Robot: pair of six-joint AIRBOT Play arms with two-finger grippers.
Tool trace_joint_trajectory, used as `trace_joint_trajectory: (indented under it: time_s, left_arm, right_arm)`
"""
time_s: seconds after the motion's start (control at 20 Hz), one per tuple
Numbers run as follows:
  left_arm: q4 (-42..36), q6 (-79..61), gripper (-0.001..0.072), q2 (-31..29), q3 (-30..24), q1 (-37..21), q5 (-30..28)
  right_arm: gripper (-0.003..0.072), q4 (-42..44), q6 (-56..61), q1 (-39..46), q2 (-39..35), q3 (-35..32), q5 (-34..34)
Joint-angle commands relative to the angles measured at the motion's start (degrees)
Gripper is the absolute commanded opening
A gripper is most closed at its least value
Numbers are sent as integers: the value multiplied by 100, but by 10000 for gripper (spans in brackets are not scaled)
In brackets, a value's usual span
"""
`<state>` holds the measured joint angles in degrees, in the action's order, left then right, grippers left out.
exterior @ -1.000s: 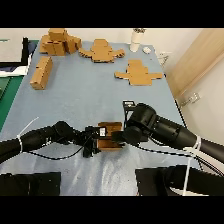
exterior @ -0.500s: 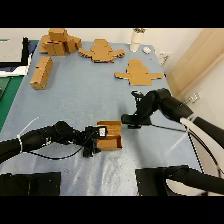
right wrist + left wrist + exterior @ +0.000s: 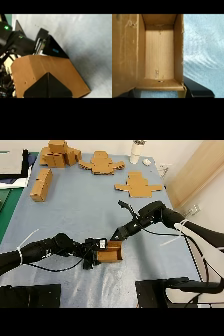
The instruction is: Fold the box.
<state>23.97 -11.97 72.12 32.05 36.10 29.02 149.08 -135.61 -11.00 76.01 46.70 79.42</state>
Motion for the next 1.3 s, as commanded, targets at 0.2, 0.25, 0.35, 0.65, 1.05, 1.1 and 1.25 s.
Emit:
trace_joint_trajectory:
  time_s: [0.2,0.25,0.35,0.65,1.05,1.1,1.25]
  left_arm:
    - [4,0,472,2,2,0,0]
    - [2,0,473,2,2,0,2]
    - [4,0,473,2,2,0,0]
    - [4,0,472,2,2,0,0]
    - [4,0,472,2,2,0,-2]
    - [4,0,472,2,2,0,0]
    - [4,0,472,2,2,0,0]
  right_arm:
    - [4,-560,-350,-396,-1445,-1169,-1001]
    - [4,-804,-260,-625,-1604,-1255,-1231]
    - [4,-1447,26,-1161,-1904,-1349,-1738]
    - [4,-3161,577,-2549,-2975,-1386,-2933]
    - [265,-4964,402,-4315,-3954,-2507,-4859]
    - [394,-5084,402,-4419,-3947,-2559,-4907]
    - [428,-5305,402,-4483,-3832,-2557,-4937]
